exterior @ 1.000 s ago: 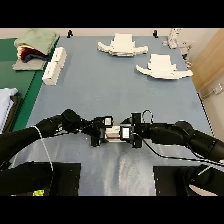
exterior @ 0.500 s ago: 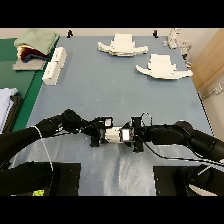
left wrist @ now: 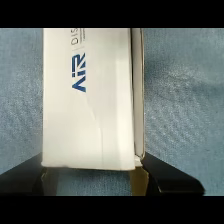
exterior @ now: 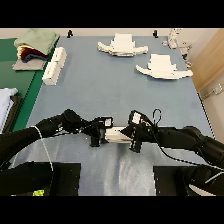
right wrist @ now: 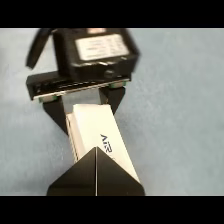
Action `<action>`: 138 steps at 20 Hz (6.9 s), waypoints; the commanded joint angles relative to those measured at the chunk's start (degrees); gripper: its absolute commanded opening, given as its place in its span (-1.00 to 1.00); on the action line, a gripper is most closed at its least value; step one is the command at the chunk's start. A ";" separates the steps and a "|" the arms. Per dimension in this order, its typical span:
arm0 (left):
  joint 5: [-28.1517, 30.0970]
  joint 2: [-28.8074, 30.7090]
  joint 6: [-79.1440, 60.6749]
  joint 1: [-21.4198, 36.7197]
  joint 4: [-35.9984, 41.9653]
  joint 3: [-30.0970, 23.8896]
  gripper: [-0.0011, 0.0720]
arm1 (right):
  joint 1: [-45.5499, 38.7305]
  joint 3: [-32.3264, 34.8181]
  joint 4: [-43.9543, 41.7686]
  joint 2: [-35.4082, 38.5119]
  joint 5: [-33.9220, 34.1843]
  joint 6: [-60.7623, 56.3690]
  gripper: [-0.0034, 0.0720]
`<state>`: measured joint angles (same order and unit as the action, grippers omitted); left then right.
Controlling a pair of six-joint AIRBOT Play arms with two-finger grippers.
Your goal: Fold the box.
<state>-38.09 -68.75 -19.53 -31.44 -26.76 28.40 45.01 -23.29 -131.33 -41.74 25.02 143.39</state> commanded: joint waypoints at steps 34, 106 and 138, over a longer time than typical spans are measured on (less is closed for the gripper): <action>0.04 0.02 0.02 0.00 0.00 0.04 0.31 | 5.42 9.94 8.15 7.17 -24.65 -22.14 -0.86; 3.52 -30.16 53.35 54.51 -22.12 46.95 0.31 | -30.16 -41.81 40.26 -34.32 40.65 -60.67 -0.86; -26.97 -6.71 57.68 56.98 -34.42 50.51 0.87 | -30.16 -41.81 40.26 -34.32 40.63 -60.67 -0.86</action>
<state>-57.32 -80.95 36.12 25.69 -59.81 78.59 14.90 -65.06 -91.05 -76.01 65.67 82.74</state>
